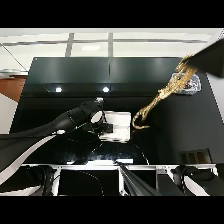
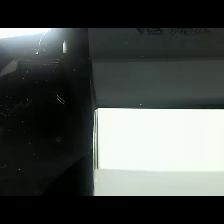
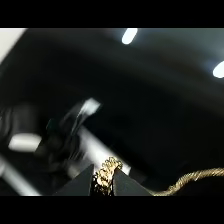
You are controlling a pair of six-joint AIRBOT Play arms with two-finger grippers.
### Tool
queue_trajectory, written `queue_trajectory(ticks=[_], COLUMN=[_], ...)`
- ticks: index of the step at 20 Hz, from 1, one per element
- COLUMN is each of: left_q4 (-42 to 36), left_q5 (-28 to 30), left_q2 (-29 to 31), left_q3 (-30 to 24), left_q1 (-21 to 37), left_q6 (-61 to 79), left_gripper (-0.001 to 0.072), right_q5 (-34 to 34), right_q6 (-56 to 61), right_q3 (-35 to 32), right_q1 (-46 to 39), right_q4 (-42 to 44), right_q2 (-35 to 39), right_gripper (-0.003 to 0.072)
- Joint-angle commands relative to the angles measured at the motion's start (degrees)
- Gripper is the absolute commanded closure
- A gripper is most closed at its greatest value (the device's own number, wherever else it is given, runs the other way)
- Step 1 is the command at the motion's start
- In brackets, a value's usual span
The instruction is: Fold the box and place the chain.
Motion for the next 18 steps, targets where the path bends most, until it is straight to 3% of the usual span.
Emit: queue_trajectory(ticks=[1,12,17,18], left_q4=[-0.02,-0.17,-0.15,-0.15], left_q5=[-0.31,-0.48,-0.50,-0.50], left_q2=[-0.02,-0.02,-0.02,-0.02], left_q3=[0.00,0.00,-0.02,-0.02], left_q1=[-0.02,-0.04,-0.02,-0.02], left_q6=[0.02,0.02,0.02,0.02], left_gripper=[0.0677,0.0677,0.0677,0.0677], right_q5=[1.99,-14.19,-31.85,-33.14], right_q6=[-1.27,-3.74,-3.72,-3.72], right_q3=[-4.87,-27.71,-41.99,-43.85], right_q1=[7.52,15.89,20.31,20.52], right_q4=[-0.02,8.39,9.81,9.77], right_q2=[0.22,0.15,-1.60,-2.27], right_gripper=[0.0644,0.0644,0.0643,0.0605])
